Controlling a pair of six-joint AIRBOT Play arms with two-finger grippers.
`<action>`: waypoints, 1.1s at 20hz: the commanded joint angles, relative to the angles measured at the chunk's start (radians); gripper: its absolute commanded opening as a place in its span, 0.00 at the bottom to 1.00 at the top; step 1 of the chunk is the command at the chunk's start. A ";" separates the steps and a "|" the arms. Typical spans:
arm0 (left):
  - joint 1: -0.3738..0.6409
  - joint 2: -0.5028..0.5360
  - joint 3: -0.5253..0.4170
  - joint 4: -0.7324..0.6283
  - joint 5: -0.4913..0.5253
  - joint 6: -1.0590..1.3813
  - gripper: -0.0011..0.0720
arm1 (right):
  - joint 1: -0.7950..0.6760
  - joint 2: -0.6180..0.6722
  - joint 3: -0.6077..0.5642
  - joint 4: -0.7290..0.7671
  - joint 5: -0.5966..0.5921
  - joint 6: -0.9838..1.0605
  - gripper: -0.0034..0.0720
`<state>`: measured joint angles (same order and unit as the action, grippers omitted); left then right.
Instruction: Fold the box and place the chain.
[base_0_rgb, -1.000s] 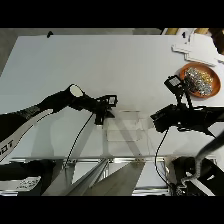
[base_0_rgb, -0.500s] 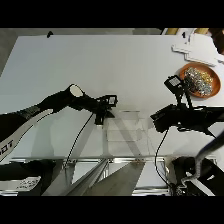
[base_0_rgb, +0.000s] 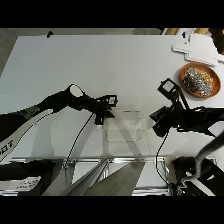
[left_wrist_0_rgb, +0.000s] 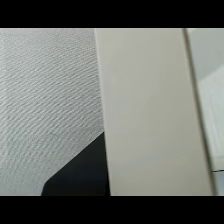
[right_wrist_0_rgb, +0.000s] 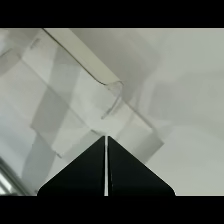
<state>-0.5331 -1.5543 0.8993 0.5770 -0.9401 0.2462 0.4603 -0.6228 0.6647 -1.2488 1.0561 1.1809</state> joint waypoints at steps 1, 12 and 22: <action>0.000 -0.001 0.000 0.000 0.000 0.000 0.03 | 0.001 -0.011 0.000 0.154 0.011 -0.256 0.07; 0.000 -0.001 0.000 0.000 0.000 0.000 0.03 | 0.023 -0.144 -0.103 0.147 0.077 -0.670 0.07; 0.000 -0.001 0.000 0.000 0.000 0.000 0.03 | 0.315 -0.064 -0.328 0.004 -0.405 -0.680 0.97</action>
<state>-0.5331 -1.5543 0.8993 0.5766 -0.9401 0.2459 0.6819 -0.7136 0.3923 -1.1904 0.7986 0.5068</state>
